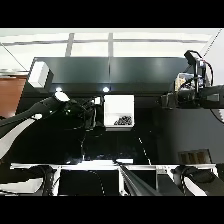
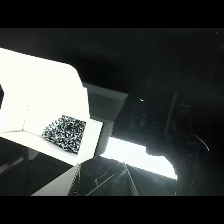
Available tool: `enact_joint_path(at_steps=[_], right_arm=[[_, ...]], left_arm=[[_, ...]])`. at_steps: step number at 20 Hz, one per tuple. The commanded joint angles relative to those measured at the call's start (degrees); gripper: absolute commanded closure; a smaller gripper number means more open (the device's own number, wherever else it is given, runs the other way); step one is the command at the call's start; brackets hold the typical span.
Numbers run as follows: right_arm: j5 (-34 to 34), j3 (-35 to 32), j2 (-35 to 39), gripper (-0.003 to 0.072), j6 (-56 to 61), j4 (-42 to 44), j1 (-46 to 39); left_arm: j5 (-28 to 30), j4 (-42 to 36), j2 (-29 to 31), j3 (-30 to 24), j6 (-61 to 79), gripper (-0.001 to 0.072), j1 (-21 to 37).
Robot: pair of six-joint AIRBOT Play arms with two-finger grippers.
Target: Fold the box and place the chain.
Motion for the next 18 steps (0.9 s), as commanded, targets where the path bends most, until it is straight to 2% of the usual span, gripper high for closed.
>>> enact_joint_path(at_steps=[1, 4, 6, 8, 9, 13, 16, 18], right_arm=[[0.0, 0.02, 0.02, 0.0346, 0.02, -0.11, -0.02], [0.0, 0.0, 0.02, 0.0346, 0.02, -0.11, -0.02], [0.0, 0.0, -0.13, 0.0346, 0.02, -0.11, -0.02], [-0.09, 0.0, -0.28, 0.0346, 0.0, -0.13, -0.02], [-0.17, 0.0, -0.28, 0.0346, 0.0, -0.13, -0.02], [-3.45, -0.76, -0.55, 0.0346, 0.68, 0.15, 0.22], [-12.74, -1.51, -5.38, 0.0345, 3.32, 0.59, 1.55], [-22.93, -0.96, -12.87, 0.0344, 3.28, 2.71, 1.64]], left_arm=[[0.31, -0.68, -0.2, 0.24, -0.09, 0.0009, -0.44], [0.42, -0.96, -0.2, 0.26, -0.07, 0.0012, -0.46], [0.42, -0.96, -0.2, 0.26, -0.04, 0.0057, -0.46], [0.33, -0.94, -0.2, 0.26, -0.04, 0.0339, -0.46], [0.39, -0.94, -0.2, 0.26, -0.04, 0.0384, -0.55], [0.44, -0.9, -0.2, 0.26, -0.04, 0.0384, -0.57], [0.46, -0.92, -0.2, 0.26, -0.04, 0.0385, -0.57], [0.46, -0.92, -0.2, 0.26, -0.04, 0.0384, -0.57]])
